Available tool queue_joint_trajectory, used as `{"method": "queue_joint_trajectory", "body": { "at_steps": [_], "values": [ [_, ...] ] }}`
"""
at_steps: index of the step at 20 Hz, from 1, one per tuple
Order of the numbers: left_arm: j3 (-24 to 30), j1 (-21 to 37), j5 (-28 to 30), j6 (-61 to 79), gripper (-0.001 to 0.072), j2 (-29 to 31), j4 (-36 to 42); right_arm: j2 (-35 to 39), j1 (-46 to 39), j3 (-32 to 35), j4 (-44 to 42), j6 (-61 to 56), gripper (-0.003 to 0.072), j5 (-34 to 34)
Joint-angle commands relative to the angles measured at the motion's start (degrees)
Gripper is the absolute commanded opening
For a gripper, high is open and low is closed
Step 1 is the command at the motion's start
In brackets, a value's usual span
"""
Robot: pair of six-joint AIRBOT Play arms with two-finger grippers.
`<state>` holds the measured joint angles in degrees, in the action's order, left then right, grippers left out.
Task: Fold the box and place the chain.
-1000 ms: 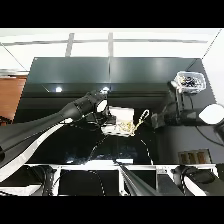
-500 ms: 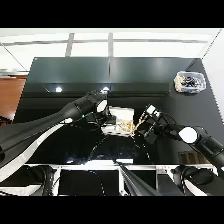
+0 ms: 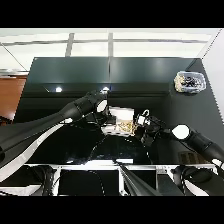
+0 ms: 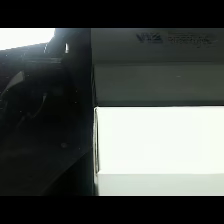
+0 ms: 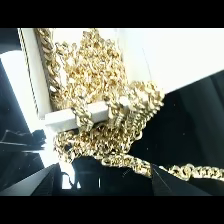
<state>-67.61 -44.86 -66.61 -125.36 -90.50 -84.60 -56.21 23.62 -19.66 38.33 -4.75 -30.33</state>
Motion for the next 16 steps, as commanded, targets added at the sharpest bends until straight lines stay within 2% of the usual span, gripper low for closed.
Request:
{"method": "queue_joint_trajectory", "body": {
  "at_steps": [1, 7, 16],
  "values": [
    [0.0, 0.0, 0.0, 0.0, 0.0029, 0.0, 0.0, -0.9, 0.1, 0.0, -3.7, 3.7, 0.0720, 0.8],
    [0.0, 0.0, 0.0, 0.0, 0.0029, 0.0, 0.0, -3.8, 0.1, 0.0, -3.9, 3.7, 0.0720, 1.4],
    [0.0, 0.0, -0.1, 0.0, 0.0029, 0.0, 0.0, -3.8, 0.1, 0.0, -3.8, 3.8, 0.0720, 2.3]
  ]
}}
